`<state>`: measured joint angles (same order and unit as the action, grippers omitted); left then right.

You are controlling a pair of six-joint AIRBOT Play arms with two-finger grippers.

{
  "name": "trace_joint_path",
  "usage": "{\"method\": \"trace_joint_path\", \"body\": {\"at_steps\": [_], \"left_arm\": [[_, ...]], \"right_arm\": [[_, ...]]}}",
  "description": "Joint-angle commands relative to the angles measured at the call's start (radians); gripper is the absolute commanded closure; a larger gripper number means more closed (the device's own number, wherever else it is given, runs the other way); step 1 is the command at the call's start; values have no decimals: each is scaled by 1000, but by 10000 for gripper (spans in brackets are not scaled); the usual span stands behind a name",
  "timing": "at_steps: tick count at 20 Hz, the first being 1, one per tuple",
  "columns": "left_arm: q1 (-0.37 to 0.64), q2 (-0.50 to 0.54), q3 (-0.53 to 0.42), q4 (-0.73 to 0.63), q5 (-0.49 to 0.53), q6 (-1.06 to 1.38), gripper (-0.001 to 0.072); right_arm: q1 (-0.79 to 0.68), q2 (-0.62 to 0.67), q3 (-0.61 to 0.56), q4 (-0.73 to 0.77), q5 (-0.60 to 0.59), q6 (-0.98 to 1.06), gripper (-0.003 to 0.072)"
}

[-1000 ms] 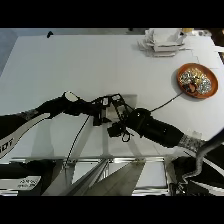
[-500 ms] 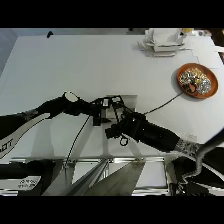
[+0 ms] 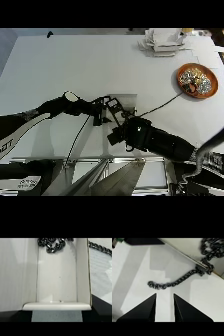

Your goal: Fold the box and place the chain.

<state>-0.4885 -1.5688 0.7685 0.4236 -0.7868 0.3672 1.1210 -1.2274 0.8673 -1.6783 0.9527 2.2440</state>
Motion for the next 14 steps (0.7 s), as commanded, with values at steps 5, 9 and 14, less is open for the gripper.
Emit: {"method": "trace_joint_path", "body": {"at_steps": [5, 9, 14], "left_arm": [[1, 0, 0, 3, -3, 6, 555], [1, 0, 0, 3, -3, 6, 555], [1, 0, 0, 3, -3, 7, 555]], "right_arm": [[-4, 49, 1, -17, 71, 3, 439], [-4, 102, 1, -15, 92, -26, 403], [-6, 237, 1, 7, 140, -140, 365]]}}
